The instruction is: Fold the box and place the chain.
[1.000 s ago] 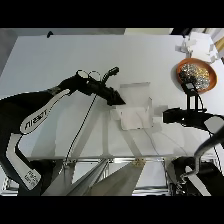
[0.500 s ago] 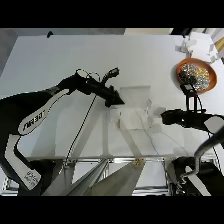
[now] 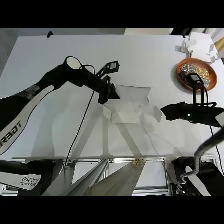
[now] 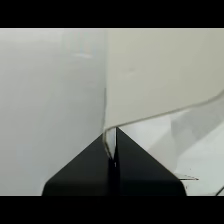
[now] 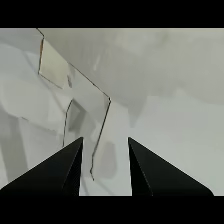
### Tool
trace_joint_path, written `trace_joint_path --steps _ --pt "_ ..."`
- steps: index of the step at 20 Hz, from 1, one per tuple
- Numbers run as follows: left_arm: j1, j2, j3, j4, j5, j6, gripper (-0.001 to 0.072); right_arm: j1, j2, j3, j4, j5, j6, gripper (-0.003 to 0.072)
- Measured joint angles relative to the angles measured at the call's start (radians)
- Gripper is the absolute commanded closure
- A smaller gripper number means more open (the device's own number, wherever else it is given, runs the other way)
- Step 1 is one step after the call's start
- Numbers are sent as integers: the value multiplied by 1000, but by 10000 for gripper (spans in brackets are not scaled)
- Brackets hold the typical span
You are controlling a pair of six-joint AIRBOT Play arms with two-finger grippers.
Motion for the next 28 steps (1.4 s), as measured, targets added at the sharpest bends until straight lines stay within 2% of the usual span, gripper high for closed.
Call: trace_joint_path --steps 3,7,10,12,18,28 --pt "0 105 -69 37 10 -39 718 0 35 18 0 76 -16 369" --pt "0 219 -249 -6 17 -9 714 0 102 26 27 124 -71 370" --pt "-1 242 -373 -59 42 93 713 0 136 28 79 139 -137 370" --pt "-2 238 -423 -77 79 144 713 0 147 28 108 143 -182 371" --pt "-3 180 -470 -134 182 286 713 0 157 28 142 146 -248 371" --pt "-25 72 -478 -218 256 437 707 0 158 27 150 143 -262 371"
